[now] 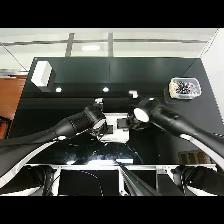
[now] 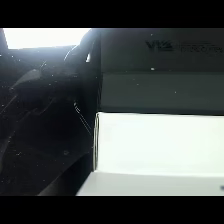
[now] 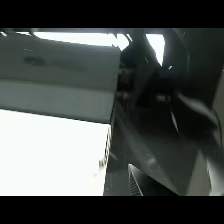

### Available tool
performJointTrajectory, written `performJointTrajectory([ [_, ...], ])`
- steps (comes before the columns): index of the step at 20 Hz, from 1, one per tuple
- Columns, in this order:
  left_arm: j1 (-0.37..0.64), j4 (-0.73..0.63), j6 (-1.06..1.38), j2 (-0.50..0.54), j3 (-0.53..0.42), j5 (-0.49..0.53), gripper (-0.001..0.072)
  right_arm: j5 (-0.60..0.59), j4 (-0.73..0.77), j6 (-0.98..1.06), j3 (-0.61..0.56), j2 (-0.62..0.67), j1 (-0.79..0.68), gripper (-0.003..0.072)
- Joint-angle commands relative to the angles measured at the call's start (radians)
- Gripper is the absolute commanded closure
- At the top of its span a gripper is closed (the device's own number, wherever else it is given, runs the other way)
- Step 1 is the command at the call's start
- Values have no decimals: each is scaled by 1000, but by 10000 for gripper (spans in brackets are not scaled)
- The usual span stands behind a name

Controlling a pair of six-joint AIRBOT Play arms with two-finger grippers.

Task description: Fold the box and place the chain.

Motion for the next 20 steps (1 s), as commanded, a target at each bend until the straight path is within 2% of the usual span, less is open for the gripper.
performJointTrajectory([
  [1,3,3,-3,-1,0,2,679,63,-110,-51,12,194,-52,298],
  [3,6,4,-3,-1,0,1,679,130,-273,-51,12,301,-141,298],
  [5,6,3,-3,-1,0,1,679,171,-480,-66,12,344,-264,298],
  [6,6,3,-3,-1,0,1,679,156,-571,-93,9,341,-338,298],
  [8,6,3,-3,-1,0,1,679,-4,-695,-101,-36,339,-481,298],
  [10,6,3,-3,-1,0,1,679,-200,-678,-61,-78,314,-636,298],
  [13,6,3,-3,-1,0,1,679,-376,-524,43,-74,199,-810,296],
  [15,6,3,-3,-1,0,5,679,-444,-372,-34,-38,95,-872,-34],
  [17,6,3,-2,-1,0,4,679,-436,-267,-205,29,-22,-898,-34],
  [20,6,3,-2,-1,0,0,679,-407,-237,-299,124,-167,-902,-34],
])
